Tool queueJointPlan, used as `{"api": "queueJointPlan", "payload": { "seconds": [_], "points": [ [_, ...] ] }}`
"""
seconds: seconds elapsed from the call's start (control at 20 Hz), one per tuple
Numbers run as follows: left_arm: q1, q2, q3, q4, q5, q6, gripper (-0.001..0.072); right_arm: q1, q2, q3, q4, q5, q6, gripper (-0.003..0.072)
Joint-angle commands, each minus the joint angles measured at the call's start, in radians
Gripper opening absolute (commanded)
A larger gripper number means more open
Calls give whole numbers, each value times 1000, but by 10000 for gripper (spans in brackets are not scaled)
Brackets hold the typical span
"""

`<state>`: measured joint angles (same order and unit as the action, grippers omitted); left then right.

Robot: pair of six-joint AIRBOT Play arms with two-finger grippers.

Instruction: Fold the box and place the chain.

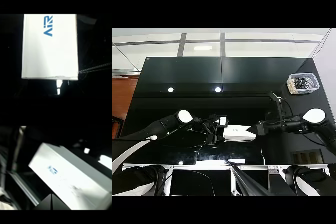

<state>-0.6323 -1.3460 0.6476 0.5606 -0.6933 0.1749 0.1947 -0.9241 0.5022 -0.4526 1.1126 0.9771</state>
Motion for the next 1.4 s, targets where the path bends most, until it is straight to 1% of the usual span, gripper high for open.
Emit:
{"api": "queueJointPlan", "payload": {
  "seconds": [0.0, 0.1, 0.2, 0.3, 0.45, 0.65, 0.95, 1.15, 1.25, 1.35],
  "points": [
    [0, 0, 0, 0, 0, 0, 324, 69, -18, -46, 200, -94, 46, 4],
    [0, 0, 0, 0, 0, 0, 323, 138, -40, -46, 161, -148, 74, 4],
    [0, 0, 0, 0, 0, 0, 324, 174, -72, -47, 100, -177, 113, 4],
    [0, 0, 0, 0, 0, 0, 323, 172, -104, -47, 72, -199, 119, 4],
    [0, 0, 0, 0, 0, 0, 323, 161, -132, -47, 74, -236, 119, 4],
    [0, 0, 0, 0, 0, 0, 323, 161, -140, -47, 30, -235, 133, 4],
    [0, 0, 0, 0, 0, 0, 323, 161, -143, -47, -3, -263, 145, 4],
    [0, 0, 0, -1, 0, 0, 324, 161, -169, -47, -10, -264, 140, 4],
    [0, 0, 0, -4, -7, 0, 324, 161, -167, -45, 4, -254, 106, 4],
    [0, 0, 0, -4, -22, 0, 324, 160, -148, -29, 34, -212, 56, 4]
  ]
}}
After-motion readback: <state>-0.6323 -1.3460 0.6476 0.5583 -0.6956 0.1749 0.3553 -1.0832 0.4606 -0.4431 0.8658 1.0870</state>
